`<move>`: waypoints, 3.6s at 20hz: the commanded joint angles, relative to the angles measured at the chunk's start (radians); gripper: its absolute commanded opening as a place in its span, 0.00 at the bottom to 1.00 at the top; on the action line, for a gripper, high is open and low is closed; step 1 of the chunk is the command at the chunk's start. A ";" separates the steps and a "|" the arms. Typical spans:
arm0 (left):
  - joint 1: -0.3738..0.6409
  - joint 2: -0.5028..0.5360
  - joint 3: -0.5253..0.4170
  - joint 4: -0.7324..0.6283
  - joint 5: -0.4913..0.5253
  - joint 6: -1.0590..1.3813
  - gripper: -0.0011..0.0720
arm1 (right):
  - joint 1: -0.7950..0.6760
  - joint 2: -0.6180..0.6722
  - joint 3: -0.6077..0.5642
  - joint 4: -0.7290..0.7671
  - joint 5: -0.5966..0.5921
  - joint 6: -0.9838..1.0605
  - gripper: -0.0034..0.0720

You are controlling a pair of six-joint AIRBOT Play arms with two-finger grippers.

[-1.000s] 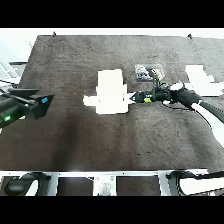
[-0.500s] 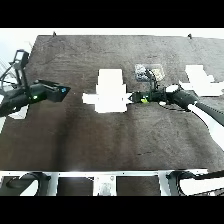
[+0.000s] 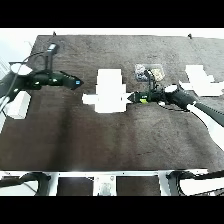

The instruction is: Fold the box and place the chain.

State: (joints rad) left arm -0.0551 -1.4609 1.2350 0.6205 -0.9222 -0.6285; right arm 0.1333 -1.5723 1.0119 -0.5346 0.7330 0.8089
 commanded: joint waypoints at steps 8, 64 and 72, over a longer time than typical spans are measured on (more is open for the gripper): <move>-0.090 -0.366 0.389 0.151 -0.084 -0.071 0.99 | 0.002 -0.001 -0.001 0.000 0.000 -0.002 0.06; -0.149 -0.524 0.478 0.003 -0.188 -0.084 0.35 | 0.001 -0.001 -0.001 0.000 0.024 -0.035 0.06; -0.149 -0.524 0.478 -0.005 -0.193 -0.023 0.05 | 0.000 0.000 -0.001 0.000 0.026 -0.035 0.15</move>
State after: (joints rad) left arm -0.2050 -1.9842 1.7130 0.6186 -1.1202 -0.6960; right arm 0.1345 -1.5730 1.0115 -0.5350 0.7559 0.7734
